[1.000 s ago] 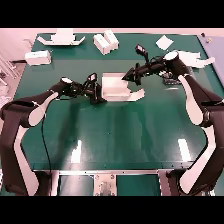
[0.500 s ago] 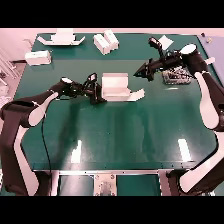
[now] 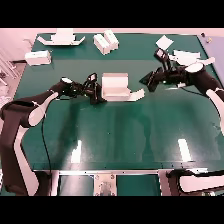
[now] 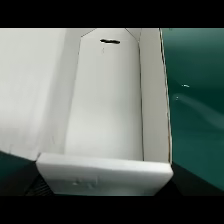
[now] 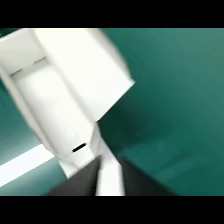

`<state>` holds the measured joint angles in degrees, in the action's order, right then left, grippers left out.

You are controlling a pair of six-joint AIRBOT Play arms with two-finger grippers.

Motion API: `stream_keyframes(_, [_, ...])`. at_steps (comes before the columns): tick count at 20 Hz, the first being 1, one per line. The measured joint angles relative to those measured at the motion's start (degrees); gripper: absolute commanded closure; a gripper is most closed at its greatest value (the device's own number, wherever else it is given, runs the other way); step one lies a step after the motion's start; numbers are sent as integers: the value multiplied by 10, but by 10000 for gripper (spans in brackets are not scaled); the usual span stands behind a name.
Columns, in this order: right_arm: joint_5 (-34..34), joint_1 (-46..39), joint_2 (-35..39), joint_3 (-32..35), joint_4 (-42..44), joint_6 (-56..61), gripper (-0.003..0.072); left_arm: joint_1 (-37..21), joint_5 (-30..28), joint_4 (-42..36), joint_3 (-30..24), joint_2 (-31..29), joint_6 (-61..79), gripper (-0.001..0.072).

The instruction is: Fold the box and place the chain.

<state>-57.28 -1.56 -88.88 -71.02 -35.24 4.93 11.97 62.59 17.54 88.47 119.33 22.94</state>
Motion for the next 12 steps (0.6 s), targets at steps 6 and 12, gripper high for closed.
stream_keyframes(6, [-26,0,-19,45,39,-137,209,0,0,0,0,0,0,77])
stream_keyframes(12, [-41,0,-64,43,57,-226,196,0,0,0,0,0,0,78])
